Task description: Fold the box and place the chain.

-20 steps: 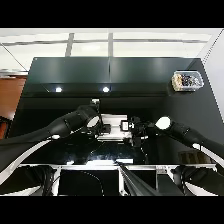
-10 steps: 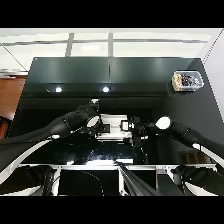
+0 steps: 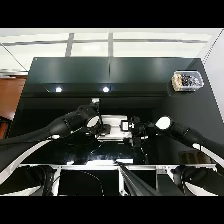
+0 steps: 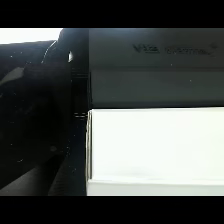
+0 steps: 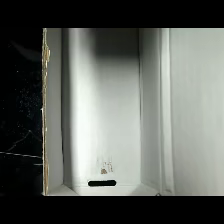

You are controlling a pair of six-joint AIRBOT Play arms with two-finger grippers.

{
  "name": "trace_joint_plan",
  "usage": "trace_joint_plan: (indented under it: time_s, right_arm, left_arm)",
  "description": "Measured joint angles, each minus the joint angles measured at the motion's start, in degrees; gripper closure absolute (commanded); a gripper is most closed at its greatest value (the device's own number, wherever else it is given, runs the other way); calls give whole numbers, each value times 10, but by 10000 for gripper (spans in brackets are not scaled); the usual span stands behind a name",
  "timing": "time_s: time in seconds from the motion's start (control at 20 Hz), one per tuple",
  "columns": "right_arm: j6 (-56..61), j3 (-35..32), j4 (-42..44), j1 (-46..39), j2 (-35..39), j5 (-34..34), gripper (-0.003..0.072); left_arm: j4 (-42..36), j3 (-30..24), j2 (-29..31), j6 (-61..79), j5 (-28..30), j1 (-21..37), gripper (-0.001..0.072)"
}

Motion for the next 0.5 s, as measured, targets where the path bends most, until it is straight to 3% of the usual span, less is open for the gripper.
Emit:
trace_joint_plan:
  time_s: [0.2, 0.3, 0.4, 0.5]
  right_arm:
    - [0, 0, 0, 0, 0, 0, 210]
    - [0, 0, 0, 0, 0, 0, 210]
    - [0, 0, 0, 0, 0, 0, 210]
    - [0, 0, 0, 0, 0, 0, 210]
  left_arm:
    - [0, 0, 0, -1, 0, 0, 274]
    - [0, 0, 0, -1, 1, 0, 371]
    - [1, 0, 0, -1, 1, 0, 385]
    - [2, 0, 0, -1, 1, 0, 562]
